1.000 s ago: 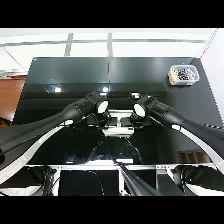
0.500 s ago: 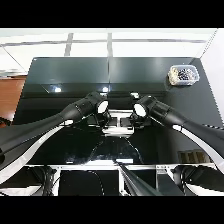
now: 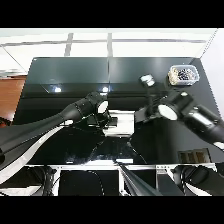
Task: Fold the box and place the chain.
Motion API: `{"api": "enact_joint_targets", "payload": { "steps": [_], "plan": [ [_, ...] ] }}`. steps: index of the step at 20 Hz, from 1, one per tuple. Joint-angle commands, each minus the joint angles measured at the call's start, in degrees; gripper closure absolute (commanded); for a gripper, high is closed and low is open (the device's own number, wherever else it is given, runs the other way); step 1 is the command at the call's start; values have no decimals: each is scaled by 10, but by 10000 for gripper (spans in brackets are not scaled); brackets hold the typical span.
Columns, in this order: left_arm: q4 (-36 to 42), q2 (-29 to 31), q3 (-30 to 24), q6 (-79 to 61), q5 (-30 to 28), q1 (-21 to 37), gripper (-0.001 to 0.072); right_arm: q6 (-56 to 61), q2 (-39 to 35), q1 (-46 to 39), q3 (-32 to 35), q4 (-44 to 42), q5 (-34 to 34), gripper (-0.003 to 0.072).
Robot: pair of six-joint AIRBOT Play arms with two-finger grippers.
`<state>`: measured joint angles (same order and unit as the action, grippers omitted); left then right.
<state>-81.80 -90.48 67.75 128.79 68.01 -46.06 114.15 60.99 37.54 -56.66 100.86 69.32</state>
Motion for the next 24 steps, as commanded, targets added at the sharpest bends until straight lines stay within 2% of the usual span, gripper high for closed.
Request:
{"api": "enact_joint_targets", "payload": {
  "steps": [1, 2, 3, 4, 8, 10, 12, 15, 16, 17, 19, 24],
  "plan": [
    [0, 0, 0, 0, 0, 0, 683, -6, -34, -67, 18, 246, -69, 434],
    [0, 0, 0, 0, 0, 0, 683, -3, -33, -116, 38, 247, -153, 433],
    [0, 0, 0, 0, 0, 0, 683, 25, -29, -166, 58, 232, -233, 357],
    [0, 0, 0, 0, 0, 0, 683, 63, -15, -210, 72, 208, -287, -30],
    [0, 0, 0, 0, 0, 0, 683, 99, 93, -348, 55, 27, -414, -34],
    [0, 0, 0, 0, 0, 0, 683, 99, 169, -393, -35, -54, -394, -34],
    [0, 0, 0, 0, 0, 0, 683, 90, 262, -425, -177, -120, -304, -34],
    [0, 0, 0, 0, 0, 0, 683, 65, 414, -457, -414, -177, -94, -34],
    [0, 0, 0, 0, 0, 0, 683, 65, 450, -464, -470, -185, -47, 8],
    [0, 0, 0, 0, 0, 0, 683, 65, 479, -471, -511, -195, -18, 135],
    [0, 0, 0, 0, 0, 0, 683, 67, 506, -480, -534, -213, -16, 135],
    [0, 0, 0, 0, 0, 0, 683, 82, 532, -487, -534, -243, -48, 135]
  ]
}}
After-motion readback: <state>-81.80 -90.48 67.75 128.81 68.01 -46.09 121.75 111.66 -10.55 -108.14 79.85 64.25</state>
